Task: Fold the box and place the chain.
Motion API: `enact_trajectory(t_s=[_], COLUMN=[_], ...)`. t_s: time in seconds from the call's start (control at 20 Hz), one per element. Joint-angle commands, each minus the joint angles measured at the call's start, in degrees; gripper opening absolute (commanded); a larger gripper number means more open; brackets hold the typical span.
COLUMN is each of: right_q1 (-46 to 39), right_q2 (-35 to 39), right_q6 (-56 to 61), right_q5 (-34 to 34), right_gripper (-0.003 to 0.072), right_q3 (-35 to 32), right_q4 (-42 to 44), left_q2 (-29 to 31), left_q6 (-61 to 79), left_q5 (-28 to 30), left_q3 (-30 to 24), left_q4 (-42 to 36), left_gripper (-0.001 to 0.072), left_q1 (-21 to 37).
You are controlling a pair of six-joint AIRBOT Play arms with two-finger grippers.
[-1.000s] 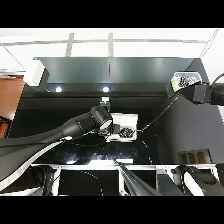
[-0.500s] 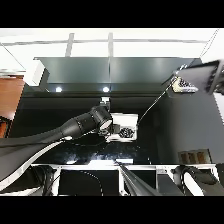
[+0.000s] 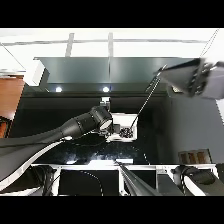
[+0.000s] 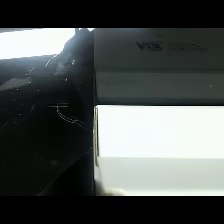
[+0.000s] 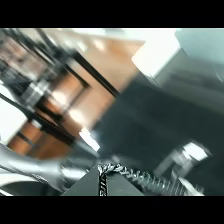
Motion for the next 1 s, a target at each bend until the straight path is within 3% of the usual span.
enact_trajectory(t_s=[0.0, 0.1, 0.4, 0.6, 0.8, 0.95], right_q1=[6.95, 9.77, 16.04, 18.21, 21.38, 22.95], right_q2=[-1.2, -1.79, -5.25, -9.11, -13.97, -17.73], right_q6=[7.52, 9.4, 10.54, 11.47, 11.43, 11.45], right_q5=[1.44, 1.77, -3.67, -5.38, -12.96, -15.87], right_gripper=[0.001, 0.0011, 0.0011, 0.0011, 0.0011, 0.002], right_q3=[-0.07, -1.75, -11.37, -16.9, -23.26, -24.04], right_q4=[-17.75, -21.94, -21.11, -26.03, -26.03, -28.5], left_q2=[-0.02, -0.02, -0.02, -0.02, -0.02, -0.02], left_q6=[0.02, 0.02, 0.02, 0.02, 0.02, 0.0], left_q5=[-0.02, -0.02, -0.04, 0.02, 0.0, 0.07], left_q3=[0.0, 0.0, 0.0, 0.0, 0.0, 0.0], left_q4=[0.02, 0.0, 0.02, 0.02, -0.04, -0.46], left_gripper=[0.0026, 0.0026, 0.0026, 0.0026, 0.0026, 0.0027], left_q1=[0.0, 0.0, 0.0, 0.0, -0.02, -0.02])
